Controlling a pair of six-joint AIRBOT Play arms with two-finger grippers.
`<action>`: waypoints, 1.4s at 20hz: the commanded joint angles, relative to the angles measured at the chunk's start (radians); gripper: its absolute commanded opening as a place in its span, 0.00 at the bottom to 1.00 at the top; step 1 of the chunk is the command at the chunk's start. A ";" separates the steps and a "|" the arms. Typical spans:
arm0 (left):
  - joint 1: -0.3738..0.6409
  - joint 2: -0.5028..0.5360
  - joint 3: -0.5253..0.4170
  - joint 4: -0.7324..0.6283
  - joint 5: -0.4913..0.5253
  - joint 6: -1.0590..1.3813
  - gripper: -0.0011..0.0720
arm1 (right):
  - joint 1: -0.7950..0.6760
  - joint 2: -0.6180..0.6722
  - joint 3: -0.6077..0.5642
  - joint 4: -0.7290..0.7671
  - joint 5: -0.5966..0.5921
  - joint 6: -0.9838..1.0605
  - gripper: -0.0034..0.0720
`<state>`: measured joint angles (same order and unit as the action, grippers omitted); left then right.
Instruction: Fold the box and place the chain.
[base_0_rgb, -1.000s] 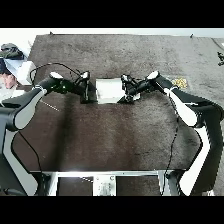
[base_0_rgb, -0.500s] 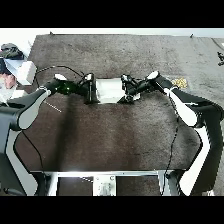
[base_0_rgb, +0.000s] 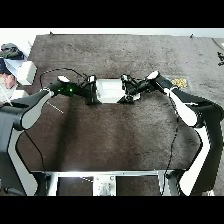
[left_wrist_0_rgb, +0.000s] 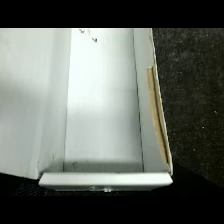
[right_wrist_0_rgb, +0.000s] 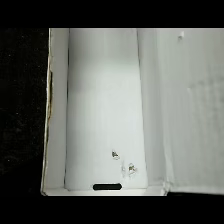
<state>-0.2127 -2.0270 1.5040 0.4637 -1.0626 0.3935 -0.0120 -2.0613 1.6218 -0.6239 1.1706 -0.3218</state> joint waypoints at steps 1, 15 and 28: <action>0.000 -0.007 0.005 -0.005 -0.006 0.000 1.00 | 0.000 0.000 0.000 0.000 0.001 0.000 0.75; 0.000 -0.007 0.006 -0.061 -0.052 0.046 1.00 | 0.000 0.000 0.000 0.000 0.000 0.000 0.75; 0.000 -0.018 0.005 -0.060 -0.031 0.053 1.00 | 0.000 0.000 0.000 0.000 0.000 0.000 0.75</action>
<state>-0.2123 -2.0434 1.5093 0.4049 -1.0946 0.4412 -0.0120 -2.0613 1.6222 -0.6239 1.1706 -0.3222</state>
